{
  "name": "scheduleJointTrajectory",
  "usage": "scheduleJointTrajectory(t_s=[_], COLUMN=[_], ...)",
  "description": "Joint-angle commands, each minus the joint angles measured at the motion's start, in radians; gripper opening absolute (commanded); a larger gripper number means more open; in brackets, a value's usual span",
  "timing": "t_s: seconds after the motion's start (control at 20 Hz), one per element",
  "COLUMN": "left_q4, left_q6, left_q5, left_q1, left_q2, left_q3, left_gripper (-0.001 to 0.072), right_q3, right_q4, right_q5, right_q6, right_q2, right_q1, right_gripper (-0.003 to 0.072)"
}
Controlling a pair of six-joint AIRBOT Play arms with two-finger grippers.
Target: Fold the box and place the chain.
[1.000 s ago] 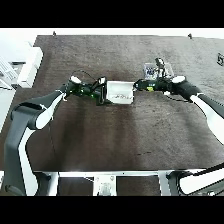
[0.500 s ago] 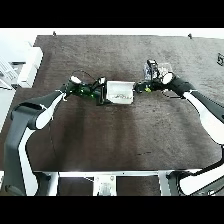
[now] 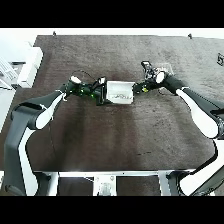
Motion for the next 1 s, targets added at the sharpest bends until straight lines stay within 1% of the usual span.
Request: scheduleJointTrajectory(t_s=[0.0, 0.05, 0.1, 0.2, 0.25, 0.3, 0.35, 0.4, 0.5, 0.6, 0.7, 0.85, 0.95], left_q4=[0.000, 0.000, 0.000, 0.000, 0.000, 0.000, 0.000, 0.000, 0.000, 0.000, 0.000, 0.000, 0.000], left_q6=[0.000, 0.000, 0.000, 0.000, 0.000, 0.000, 0.000, 0.000, 0.000, 0.000, 0.000, 0.000, 0.000], left_q5=[0.000, 0.000, 0.000, 0.000, 0.000, 0.000, 0.000, 0.000, 0.000, 0.000, 0.000, 0.000, 0.000], left_q1=[0.001, 0.001, 0.001, 0.001, 0.001, 0.001, 0.001, 0.001, 0.001, 0.001, 0.001, 0.001, 0.001], left_q2=[0.000, 0.000, 0.000, 0.000, 0.000, 0.000, 0.000, 0.000, 0.000, 0.000, 0.000, 0.000, 0.000], left_q3=[0.001, 0.001, 0.001, 0.001, 0.000, 0.001, 0.001, 0.001, 0.001, 0.001, 0.001, 0.000, 0.001], left_gripper=[0.0479, 0.0479, 0.0479, 0.0479, 0.0479, 0.0479, 0.0479, 0.0479, 0.0479, 0.0479, 0.0479, 0.0479, 0.0479], right_q3=[0.033, 0.043, 0.048, 0.049, 0.049, 0.049, 0.049, 0.049, 0.049, 0.049, 0.049, 0.049, 0.049], right_q4=[-0.028, -0.027, -0.027, -0.027, -0.027, -0.028, -0.028, -0.029, -0.037, -0.052, -0.059, -0.125, -0.137], right_q5=[0.016, 0.018, 0.017, 0.018, 0.018, 0.029, 0.047, 0.066, 0.089, 0.089, 0.105, 0.155, 0.196], right_q6=[0.020, 0.020, 0.020, 0.019, 0.019, 0.019, 0.019, 0.019, 0.029, 0.046, 0.048, 0.097, 0.098], right_q2=[-0.036, -0.045, -0.052, -0.055, -0.055, -0.055, -0.054, -0.053, -0.040, 0.005, 0.085, 0.225, 0.315], right_q1=[0.013, 0.015, 0.020, 0.026, 0.028, 0.029, 0.029, 0.029, 0.029, 0.029, 0.030, 0.030, 0.032], right_gripper=[0.0405, 0.0404, 0.0357, 0.0290, 0.0217, 0.0173, 0.0079, 0.0017, 0.0015, 0.0014, 0.0014, 0.0014, 0.0014])
